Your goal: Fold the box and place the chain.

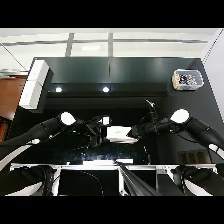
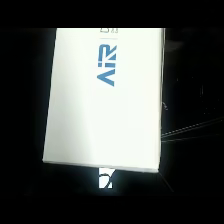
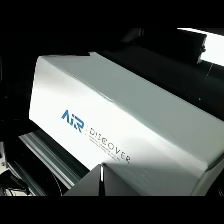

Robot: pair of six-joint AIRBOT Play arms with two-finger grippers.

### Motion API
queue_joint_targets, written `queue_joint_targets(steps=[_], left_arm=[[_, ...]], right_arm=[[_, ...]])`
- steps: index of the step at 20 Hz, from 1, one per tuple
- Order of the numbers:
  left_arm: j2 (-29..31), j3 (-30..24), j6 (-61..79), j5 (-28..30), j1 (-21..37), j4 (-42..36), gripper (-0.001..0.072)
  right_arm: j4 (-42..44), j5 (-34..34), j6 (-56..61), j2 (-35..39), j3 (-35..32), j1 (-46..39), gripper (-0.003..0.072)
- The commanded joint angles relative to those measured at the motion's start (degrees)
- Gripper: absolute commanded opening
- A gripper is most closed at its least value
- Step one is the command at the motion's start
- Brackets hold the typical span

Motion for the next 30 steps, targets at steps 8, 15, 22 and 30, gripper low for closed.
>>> queue_joint_targets(steps=[8,15,22,30], left_arm=[[0.0,0.0,0.0,0.0,0.0,0.0,0.0481],[4.3,0.3,-2.3,-2.1,1.0,8.3,0.0715],[15.7,2.4,-24.4,-8.4,3.0,20.7,0.0715],[1.0,17.2,-29.5,-5.7,-6.9,17.4,0.0711]], right_arm=[[0.3,-2.8,0.1,-1.1,-0.3,0.0,0.0032],[-0.9,9.9,-2.2,6.8,7.3,-8.3,0.0032],[-6.8,13.7,-2.2,15.5,9.2,-31.1,0.0031],[-6.8,8.9,-2.5,15.5,9.2,-33.8,0.0030]])
